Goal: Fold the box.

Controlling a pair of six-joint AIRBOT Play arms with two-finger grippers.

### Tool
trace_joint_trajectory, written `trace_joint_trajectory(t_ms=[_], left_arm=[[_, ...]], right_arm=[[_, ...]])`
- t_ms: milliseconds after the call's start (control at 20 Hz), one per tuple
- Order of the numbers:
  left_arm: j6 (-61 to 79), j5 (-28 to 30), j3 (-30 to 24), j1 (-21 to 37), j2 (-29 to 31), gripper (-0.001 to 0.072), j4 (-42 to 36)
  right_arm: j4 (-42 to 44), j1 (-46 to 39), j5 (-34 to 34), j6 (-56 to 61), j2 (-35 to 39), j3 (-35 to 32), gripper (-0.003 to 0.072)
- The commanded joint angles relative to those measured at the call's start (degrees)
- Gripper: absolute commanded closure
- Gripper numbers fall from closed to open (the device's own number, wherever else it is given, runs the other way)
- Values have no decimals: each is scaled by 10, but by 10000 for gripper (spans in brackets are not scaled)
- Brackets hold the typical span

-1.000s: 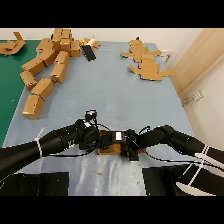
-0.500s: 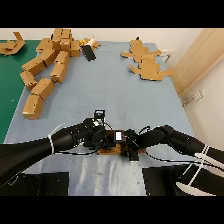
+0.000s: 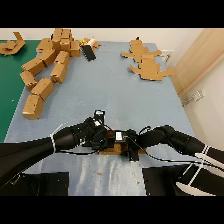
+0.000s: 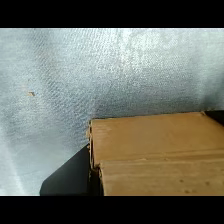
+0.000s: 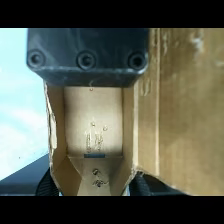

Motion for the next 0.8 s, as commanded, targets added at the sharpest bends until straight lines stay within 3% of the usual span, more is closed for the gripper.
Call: trace_joint_trajectory(t_ms=[0,300,350,400,450,750], left_arm=[[-2,-6,0,0,0,697,-5],[-2,-6,0,0,0,694,-16],[0,-6,0,0,1,610,-16],[0,-7,0,0,1,326,-16],[-1,-7,0,0,1,267,-16],[-1,-7,0,2,20,267,-15]], right_arm=[[0,0,2,-1,0,0,222],[0,0,2,-1,0,0,222],[0,0,2,-1,0,0,222],[0,0,2,-1,0,0,222],[0,0,2,-1,0,0,222],[0,0,2,-1,0,0,222]])
